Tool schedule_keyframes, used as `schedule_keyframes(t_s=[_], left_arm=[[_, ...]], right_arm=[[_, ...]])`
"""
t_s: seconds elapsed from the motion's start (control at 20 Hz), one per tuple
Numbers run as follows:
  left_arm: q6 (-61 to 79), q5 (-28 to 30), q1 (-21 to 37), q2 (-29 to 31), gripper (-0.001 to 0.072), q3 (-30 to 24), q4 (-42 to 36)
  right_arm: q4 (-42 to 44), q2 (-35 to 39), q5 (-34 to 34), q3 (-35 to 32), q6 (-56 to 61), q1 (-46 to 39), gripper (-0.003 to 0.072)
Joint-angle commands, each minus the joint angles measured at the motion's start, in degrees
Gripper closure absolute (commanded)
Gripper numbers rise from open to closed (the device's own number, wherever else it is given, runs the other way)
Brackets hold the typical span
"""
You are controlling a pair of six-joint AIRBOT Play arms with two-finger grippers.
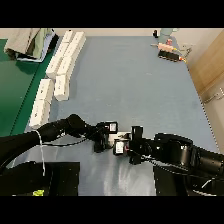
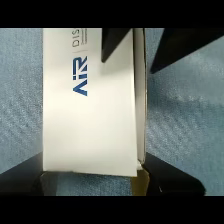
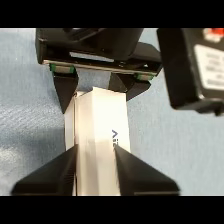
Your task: Fold the box.
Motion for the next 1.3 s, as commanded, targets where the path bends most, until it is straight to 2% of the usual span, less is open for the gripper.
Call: schedule_keyframes(t_s=[0.0, 0.15, 0.2, 0.25, 0.3, 0.35, 0.5, 0.65, 1.25], left_arm=[[0.0, 0.0, 0.0, 0.0, 0.0198, 0.0, 0.0], [0.0, 0.0, 0.0, 0.0, 0.0199, 0.0, 0.0], [0.0, 0.0, 0.0, 0.0, 0.0198, 0.0, 0.0], [0.0, 0.0, 0.0, 0.0, 0.0198, 0.0, 0.0], [0.0, 0.0, 0.0, 0.0, 0.0198, 0.0, 0.0], [0.0, 0.0, 0.0, 0.0, 0.0199, 0.0, 0.0], [0.0, 0.0, 0.0, 0.0, 0.0198, 0.0, 0.0], [0.0, 0.0, 0.0, 0.0, 0.0198, 0.0, 0.0], [0.0, 0.0, 0.0, 0.0, 0.0198, 0.0, 0.0]], right_arm=[[0.3, 1.5, 1.2, 0.0, 0.1, 0.0, 0.0274], [0.5, 4.1, 0.5, 0.0, 6.6, 0.0, 0.029], [0.5, 4.8, 0.0, 0.0, 10.9, 0.0, 0.0382], [0.4, 5.0, -0.9, 0.0, 14.9, -0.2, 0.0529], [0.4, 5.0, -2.5, -0.3, 18.8, -0.8, 0.0628], [0.4, 4.9, -5.3, -1.0, 23.3, -1.4, 0.0684], [2.9, 4.9, -16.2, -5.7, 31.5, -2.6, 0.0685], [5.6, 4.9, -22.0, -10.7, 34.2, -2.6, 0.0684], [7.8, 4.8, -22.3, -15.1, 34.3, -2.5, 0.0683]])
